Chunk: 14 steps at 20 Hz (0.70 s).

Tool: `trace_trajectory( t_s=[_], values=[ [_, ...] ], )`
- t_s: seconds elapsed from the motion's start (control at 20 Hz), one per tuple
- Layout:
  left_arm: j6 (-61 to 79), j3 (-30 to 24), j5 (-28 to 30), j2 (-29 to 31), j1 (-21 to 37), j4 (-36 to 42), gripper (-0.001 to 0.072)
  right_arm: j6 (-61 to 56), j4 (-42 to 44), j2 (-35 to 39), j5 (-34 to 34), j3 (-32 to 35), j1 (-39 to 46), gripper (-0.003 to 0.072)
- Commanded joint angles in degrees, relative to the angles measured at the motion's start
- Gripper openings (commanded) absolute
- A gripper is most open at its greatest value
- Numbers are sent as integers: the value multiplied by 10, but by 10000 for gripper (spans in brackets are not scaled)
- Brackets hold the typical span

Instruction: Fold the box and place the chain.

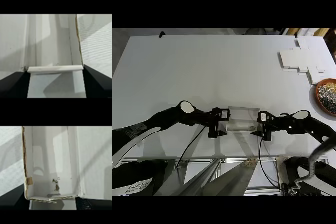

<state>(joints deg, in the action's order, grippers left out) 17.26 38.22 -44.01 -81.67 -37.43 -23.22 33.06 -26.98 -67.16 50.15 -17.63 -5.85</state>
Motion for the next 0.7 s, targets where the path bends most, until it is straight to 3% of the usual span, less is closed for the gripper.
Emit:
trace_trajectory(
  t_s=[0.0, 0.65],
  values=[
    [33, 0, 5, -6, -7, 6, 704, 0, 0, 0, 0, 0, 0, 407],
    [63, 0, 18, -22, -12, 33, 696, 0, 0, 1, 0, 0, 0, 407]
  ],
)
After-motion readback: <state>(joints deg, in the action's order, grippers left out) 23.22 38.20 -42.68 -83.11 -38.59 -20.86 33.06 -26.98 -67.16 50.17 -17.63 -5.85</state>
